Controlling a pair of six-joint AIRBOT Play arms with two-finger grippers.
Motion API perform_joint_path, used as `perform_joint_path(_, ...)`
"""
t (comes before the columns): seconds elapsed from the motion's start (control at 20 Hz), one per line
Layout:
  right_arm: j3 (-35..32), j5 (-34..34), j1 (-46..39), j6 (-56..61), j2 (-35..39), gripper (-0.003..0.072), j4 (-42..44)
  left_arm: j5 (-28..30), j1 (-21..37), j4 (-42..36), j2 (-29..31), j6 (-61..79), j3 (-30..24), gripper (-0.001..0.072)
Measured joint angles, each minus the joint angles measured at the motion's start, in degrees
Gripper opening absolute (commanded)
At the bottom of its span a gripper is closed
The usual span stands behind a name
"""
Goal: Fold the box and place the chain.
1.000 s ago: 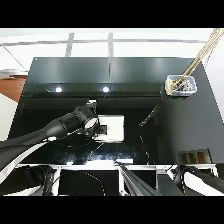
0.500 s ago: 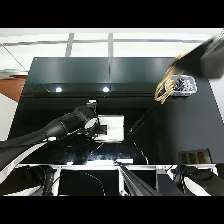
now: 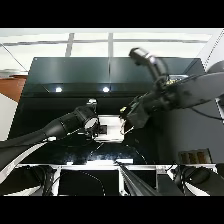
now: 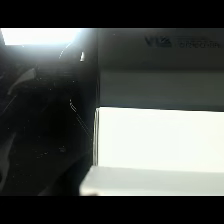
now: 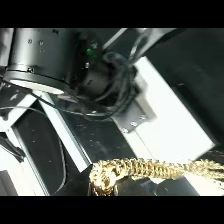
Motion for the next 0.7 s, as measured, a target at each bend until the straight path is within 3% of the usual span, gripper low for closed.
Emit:
perform_joint_path(0.25,-2.01,5.25,4.68,0.17,-4.83,0.0023,0.79,0.09,0.00,-0.02,0.00,0.00,0.00,0.0031)
perform_joint_path(0.7,-3.72,7.43,6.73,0.22,-9.86,0.0027,0.46,0.09,0.00,-0.17,0.00,-0.02,0.00,0.0031)
